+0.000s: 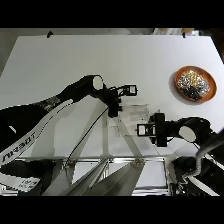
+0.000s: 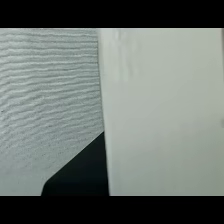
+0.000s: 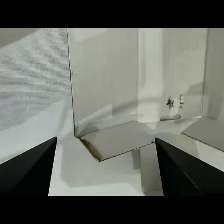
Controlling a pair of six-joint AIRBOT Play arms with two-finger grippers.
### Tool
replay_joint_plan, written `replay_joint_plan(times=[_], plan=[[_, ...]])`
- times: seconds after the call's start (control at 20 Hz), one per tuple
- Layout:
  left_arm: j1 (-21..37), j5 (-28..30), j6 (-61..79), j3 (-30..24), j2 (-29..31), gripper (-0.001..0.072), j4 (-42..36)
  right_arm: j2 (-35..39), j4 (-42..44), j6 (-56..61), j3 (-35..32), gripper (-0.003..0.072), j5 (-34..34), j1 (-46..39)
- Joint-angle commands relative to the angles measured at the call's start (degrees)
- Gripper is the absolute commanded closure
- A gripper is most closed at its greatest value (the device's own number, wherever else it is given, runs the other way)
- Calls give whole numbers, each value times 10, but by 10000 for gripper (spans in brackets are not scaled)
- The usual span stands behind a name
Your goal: Fold the box and place the chain.
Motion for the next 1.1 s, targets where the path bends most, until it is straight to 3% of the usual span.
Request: replay_joint_plan(times=[0.0, 0.25, 0.7, 1.05], plan=[[0, 0, 0, 0, 0, 697, 0, -1, -21, -5, -8, -6, -38, 18], [0, 0, 0, 0, 0, 697, 0, -5, -17, -5, -9, -6, -86, 9], [0, 0, 0, 0, 0, 697, 0, -27, 49, -46, 36, -6, -65, -62], [0, 0, 0, 0, 0, 697, 0, -113, 98, -80, 112, -6, -27, -137]])
